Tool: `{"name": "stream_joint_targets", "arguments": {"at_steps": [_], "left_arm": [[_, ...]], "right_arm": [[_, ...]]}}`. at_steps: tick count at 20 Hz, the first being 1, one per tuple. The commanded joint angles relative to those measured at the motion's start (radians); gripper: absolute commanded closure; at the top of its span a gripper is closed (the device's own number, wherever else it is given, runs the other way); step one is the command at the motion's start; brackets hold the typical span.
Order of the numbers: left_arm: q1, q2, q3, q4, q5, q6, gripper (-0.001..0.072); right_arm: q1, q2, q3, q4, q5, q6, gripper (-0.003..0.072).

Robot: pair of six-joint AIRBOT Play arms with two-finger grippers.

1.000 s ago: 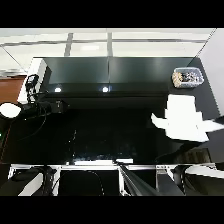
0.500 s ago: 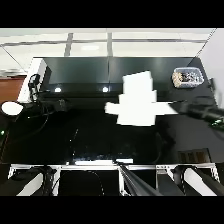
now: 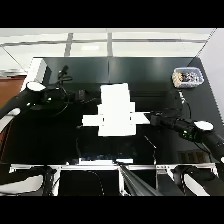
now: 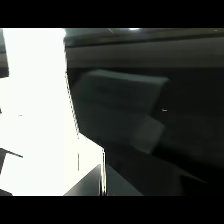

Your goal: Fold the box and place the chain.

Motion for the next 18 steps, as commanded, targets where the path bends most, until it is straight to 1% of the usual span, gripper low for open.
{"name": "stream_joint_targets", "arguments": {"at_steps": [1, 2, 3, 6, 7, 8, 9, 10, 11, 12, 15, 18], "left_arm": [[-0.019, -0.182, 0.127, -0.092, -0.229, 0.064, 0.0013], [-0.032, -0.239, 0.172, -0.093, -0.320, 0.079, 0.0012], [-0.048, -0.291, 0.218, -0.088, -0.388, 0.080, 0.0013], [-0.098, -0.397, 0.337, -0.078, -0.552, 0.105, 0.0023], [-0.113, -0.420, 0.372, -0.054, -0.585, 0.111, 0.0046], [-0.127, -0.438, 0.406, 0.002, -0.614, 0.116, 0.0122], [-0.140, -0.459, 0.443, 0.067, -0.652, 0.122, 0.0152], [-0.150, -0.478, 0.472, 0.122, -0.684, 0.121, 0.0197], [-0.159, -0.491, 0.494, 0.171, -0.695, 0.121, 0.0248], [-0.169, -0.497, 0.507, 0.201, -0.695, 0.133, 0.0269], [-0.178, -0.499, 0.535, 0.211, -0.700, 0.212, 0.0442], [-0.174, -0.499, 0.546, 0.209, -0.697, 0.211, 0.0447]], "right_arm": [[0.045, 0.003, -0.007, 0.014, -0.034, -0.003, 0.0670], [0.050, 0.003, -0.007, 0.013, -0.034, -0.003, 0.0670], [0.051, 0.003, -0.007, 0.013, -0.033, -0.003, 0.0670], [0.051, 0.003, -0.007, 0.013, -0.034, -0.003, 0.0670], [0.051, 0.003, -0.007, 0.013, -0.033, -0.003, 0.0670], [0.051, 0.003, -0.007, 0.010, -0.033, -0.003, 0.0670], [0.051, 0.003, -0.007, 0.008, -0.033, -0.003, 0.0670], [0.051, 0.003, -0.007, 0.008, -0.033, -0.003, 0.0670], [0.051, 0.003, -0.007, 0.006, -0.033, -0.003, 0.0670], [0.051, 0.003, -0.007, 0.005, -0.033, -0.003, 0.0670], [0.051, 0.003, -0.007, 0.002, -0.033, -0.003, 0.0670], [0.051, 0.003, -0.007, -0.002, -0.033, -0.003, 0.0670]]}}
